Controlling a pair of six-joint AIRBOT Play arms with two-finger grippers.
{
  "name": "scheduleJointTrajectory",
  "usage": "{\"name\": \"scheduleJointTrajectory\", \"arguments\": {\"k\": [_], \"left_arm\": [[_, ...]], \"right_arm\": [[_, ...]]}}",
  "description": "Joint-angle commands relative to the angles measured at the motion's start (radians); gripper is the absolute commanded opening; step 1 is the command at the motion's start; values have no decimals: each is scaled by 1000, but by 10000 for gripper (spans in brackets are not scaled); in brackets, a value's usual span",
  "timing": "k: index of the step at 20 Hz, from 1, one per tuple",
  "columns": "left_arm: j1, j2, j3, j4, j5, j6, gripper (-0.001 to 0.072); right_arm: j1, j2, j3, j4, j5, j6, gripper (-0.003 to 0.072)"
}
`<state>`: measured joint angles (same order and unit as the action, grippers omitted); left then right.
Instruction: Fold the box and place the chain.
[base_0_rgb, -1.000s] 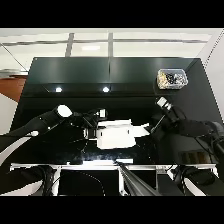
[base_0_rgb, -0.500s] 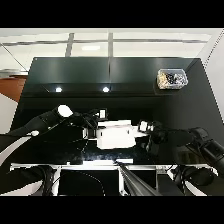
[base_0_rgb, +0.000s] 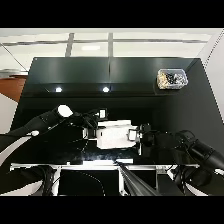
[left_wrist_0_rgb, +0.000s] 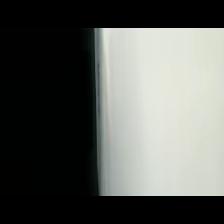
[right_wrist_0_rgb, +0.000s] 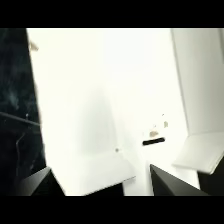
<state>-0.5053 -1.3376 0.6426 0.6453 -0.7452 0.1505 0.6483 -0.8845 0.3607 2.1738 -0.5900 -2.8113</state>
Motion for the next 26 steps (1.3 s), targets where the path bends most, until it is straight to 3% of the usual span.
{"name": "scheduleJointTrajectory", "arguments": {"k": [1, 5, 11, 18, 26], "left_arm": [[-1, 0, 1, -37, -17, -2, 32], [-1, 0, 2, -30, -41, -2, 32], [-1, 0, 2, -28, -41, -1, 32], [-1, 0, 2, -29, -40, -1, 32], [-1, 0, 2, -28, -40, -1, 32]], "right_arm": [[18, -9, 43, -7, 45, 129, 705], [-8, -9, 122, -118, -20, 204, 704], [-42, -10, 122, -98, 37, 162, 704], [-43, -16, 122, 18, 27, 37, 689], [-43, -133, 122, 190, -21, -177, 667]]}}
